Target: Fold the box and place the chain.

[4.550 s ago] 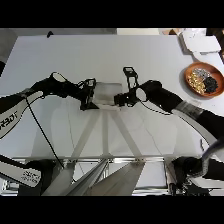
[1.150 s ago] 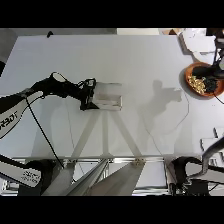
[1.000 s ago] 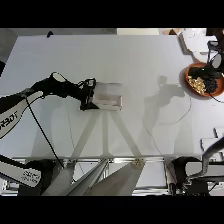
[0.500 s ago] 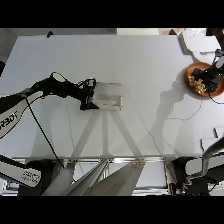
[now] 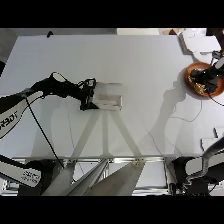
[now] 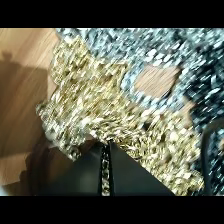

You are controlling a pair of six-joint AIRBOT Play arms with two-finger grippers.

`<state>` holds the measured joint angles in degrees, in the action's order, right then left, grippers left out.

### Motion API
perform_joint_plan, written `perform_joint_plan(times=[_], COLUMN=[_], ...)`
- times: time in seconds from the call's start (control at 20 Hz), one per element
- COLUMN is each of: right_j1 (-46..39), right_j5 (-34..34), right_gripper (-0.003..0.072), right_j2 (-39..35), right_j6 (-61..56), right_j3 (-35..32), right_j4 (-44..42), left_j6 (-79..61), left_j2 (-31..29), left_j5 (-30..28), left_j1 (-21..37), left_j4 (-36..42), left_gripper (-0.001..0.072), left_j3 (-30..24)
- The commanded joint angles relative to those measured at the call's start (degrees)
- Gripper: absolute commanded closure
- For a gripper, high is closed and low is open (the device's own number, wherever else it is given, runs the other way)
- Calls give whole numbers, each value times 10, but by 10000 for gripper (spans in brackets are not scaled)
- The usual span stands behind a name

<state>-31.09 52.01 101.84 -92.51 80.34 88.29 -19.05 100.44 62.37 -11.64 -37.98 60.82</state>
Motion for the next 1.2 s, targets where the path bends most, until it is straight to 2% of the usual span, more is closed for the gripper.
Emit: perform_joint_plan(times=[0.0, 0.15, 0.3, 0.45, 0.6, 0.7, 0.95, 1.15], right_j1=[0, 0, 0, 0, 0, 4, 90, 208], right_j5=[28, 27, 30, 64, 102, 116, 143, 147], right_gripper=[676, 676, 676, 676, 677, 677, 677, 677], right_j2=[-29, -90, -163, -233, -285, -315, -369, -368], right_j6=[31, 35, 94, 149, 151, 153, 189, 190], right_j3=[0, 0, 0, 0, -5, -34, -177, -208], right_j4=[-5, 1, 4, 4, -21, -58, -60, -61], left_j6=[0, 0, 0, 0, 0, 0, 0, 0], left_j2=[0, 0, 0, 0, 0, 0, 0, 0], left_j5=[0, 0, 0, 0, 0, 0, 0, 0], left_j1=[0, 0, 0, 0, 0, 0, 0, 0], left_j4=[0, 0, 0, 0, 0, 0, 0, 0], left_gripper=[394, 394, 394, 394, 394, 394, 394, 394], left_j3=[0, 0, 0, 0, 0, 0, 0, 0])
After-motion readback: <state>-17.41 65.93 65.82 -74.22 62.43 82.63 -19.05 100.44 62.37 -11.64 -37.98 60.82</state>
